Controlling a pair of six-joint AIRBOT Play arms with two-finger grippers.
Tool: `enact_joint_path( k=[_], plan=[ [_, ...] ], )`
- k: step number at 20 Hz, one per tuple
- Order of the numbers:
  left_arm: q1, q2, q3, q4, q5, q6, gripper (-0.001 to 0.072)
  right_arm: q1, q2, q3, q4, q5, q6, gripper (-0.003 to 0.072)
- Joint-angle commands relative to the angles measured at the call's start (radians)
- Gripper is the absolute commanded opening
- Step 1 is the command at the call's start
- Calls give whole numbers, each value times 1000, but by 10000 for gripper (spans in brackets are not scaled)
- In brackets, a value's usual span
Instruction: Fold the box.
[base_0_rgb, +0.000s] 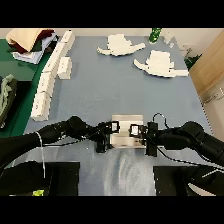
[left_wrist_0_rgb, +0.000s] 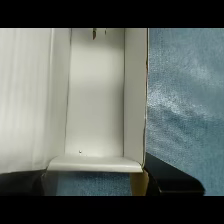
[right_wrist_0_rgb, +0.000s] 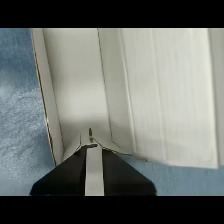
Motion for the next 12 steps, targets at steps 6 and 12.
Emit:
enact_joint_path(
  k=[6,12],
  plan=[
    [0,0,1,0,0,0,471,29,-42,0,0,85,-25,544],
    [0,0,1,0,0,0,472,28,2,21,-87,-84,135,130]
  ],
)
